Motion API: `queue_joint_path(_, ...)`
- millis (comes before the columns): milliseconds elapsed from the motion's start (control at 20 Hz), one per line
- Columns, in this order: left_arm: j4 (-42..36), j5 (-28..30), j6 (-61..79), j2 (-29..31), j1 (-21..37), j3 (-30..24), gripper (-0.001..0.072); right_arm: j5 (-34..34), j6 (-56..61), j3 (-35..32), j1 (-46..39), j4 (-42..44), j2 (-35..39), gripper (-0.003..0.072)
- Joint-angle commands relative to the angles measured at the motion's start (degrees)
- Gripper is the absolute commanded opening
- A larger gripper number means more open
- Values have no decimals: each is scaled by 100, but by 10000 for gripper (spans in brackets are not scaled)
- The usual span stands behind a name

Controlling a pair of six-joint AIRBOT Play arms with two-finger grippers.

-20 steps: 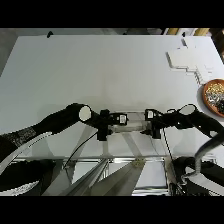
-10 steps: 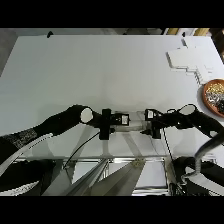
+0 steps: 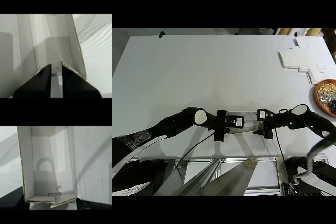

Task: Fold the box and place the chain.

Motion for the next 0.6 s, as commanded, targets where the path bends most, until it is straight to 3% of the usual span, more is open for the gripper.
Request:
queue_joint_path(0, -133, -13, 96, -66, -28, 0, 167, 0, 20, -2, 0, 11, 2, 401)
queue_joint_path(100, -144, -9, 96, -72, -28, 0, 353, 0, 20, -2, 0, 11, 2, 401)
queue_joint_path(300, -144, -9, 72, -70, -28, 0, 508, 0, 20, -2, 0, 11, 2, 401)
queue_joint_path(450, -144, -15, 52, -52, -28, 2, 526, 0, 20, -2, 0, 11, 2, 401)
queue_joint_path(550, -144, -55, 31, 13, -28, 2, 473, 0, 20, -2, 0, 11, 2, 401)
